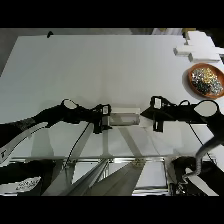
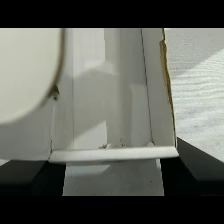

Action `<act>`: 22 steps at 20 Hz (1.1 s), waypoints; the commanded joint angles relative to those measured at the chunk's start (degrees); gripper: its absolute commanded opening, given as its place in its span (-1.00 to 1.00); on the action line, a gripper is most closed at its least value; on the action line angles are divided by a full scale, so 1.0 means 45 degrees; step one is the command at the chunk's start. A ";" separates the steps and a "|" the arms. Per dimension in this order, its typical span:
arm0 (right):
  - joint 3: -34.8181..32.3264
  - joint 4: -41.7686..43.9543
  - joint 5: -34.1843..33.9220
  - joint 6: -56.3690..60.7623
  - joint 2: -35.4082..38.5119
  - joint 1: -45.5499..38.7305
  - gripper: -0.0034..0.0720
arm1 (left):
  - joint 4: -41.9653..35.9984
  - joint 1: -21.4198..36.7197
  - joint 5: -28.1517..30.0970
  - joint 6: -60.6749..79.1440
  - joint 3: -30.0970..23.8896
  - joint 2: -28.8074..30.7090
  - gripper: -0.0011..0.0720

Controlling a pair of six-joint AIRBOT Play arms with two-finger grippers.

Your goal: Fold the box and place the chain.

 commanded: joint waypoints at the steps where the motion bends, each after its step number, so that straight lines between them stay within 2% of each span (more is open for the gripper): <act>1: -0.0005 0.0729 -0.0408 0.0194 -0.0287 0.1540 -0.86 | 0.0000 0.0005 -0.0005 0.0005 0.0005 0.0000 -0.60; 3: 0.0000 0.1938 -0.2798 0.0335 -0.1107 0.2283 -0.86 | 0.0005 0.0005 0.0000 0.0010 0.0005 0.0000 -0.60; 5: 0.0000 0.3920 -0.5183 0.0335 -0.1953 0.2448 -0.86 | 0.0005 0.0005 0.0000 0.0010 0.0005 0.0000 -0.60; 7: 0.0005 0.5600 -0.6892 0.0325 -0.2443 0.2409 -0.86 | 0.0005 0.0005 0.0000 0.0010 0.0005 0.0000 -0.60; 8: 0.0005 0.5727 -0.7349 0.0321 -0.2608 0.2409 -0.86 | 0.0005 0.0005 -0.0005 0.0010 0.0005 0.0000 -0.60; 13: 0.0000 0.5217 -0.7150 0.0291 -0.3886 0.2331 -0.86 | 0.0005 0.0005 -0.0005 0.0010 0.0005 0.0000 -0.60; 17: 0.0000 0.4745 -0.6431 0.0296 -0.4663 0.2331 -0.86 | 0.0005 0.0005 0.0000 0.0010 0.0005 0.0000 -0.60; 19: 0.0005 0.4697 -0.6450 0.0287 -0.4269 0.2331 -0.86 | 0.0005 0.0005 0.0000 0.0010 0.0005 0.0000 -0.60; 22: 0.0000 0.3793 -0.5892 0.0529 -0.2730 0.2030 -0.86 | 0.0005 0.0005 0.0000 0.0010 0.0005 0.0000 -0.60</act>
